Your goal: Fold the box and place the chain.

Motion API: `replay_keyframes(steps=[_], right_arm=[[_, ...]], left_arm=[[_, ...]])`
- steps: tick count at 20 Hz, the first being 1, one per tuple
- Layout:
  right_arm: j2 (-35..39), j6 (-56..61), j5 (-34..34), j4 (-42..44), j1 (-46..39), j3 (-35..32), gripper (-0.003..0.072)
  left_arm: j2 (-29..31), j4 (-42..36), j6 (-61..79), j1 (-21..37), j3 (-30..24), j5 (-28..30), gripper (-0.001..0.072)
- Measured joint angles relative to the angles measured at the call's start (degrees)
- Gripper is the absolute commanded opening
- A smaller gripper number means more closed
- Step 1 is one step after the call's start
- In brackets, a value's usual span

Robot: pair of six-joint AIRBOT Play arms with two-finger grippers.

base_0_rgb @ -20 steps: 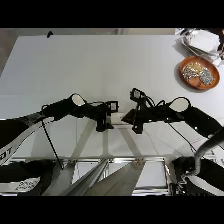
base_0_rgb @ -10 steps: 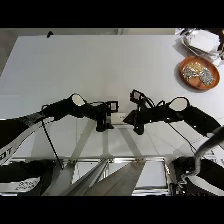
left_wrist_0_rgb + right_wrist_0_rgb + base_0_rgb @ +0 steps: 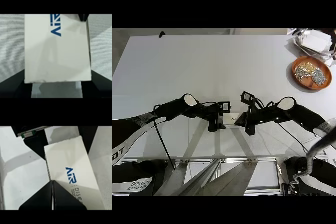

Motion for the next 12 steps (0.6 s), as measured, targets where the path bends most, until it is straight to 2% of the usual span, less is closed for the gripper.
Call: replay_keyframes(steps=[12], right_arm=[[-0.2, 0.5, -1.5, -1.1, 0.1, -0.7, 0.0016]], left_arm=[[0.0, -0.1, -0.2, 0.0, 0.0, 0.0, 0.0272]])
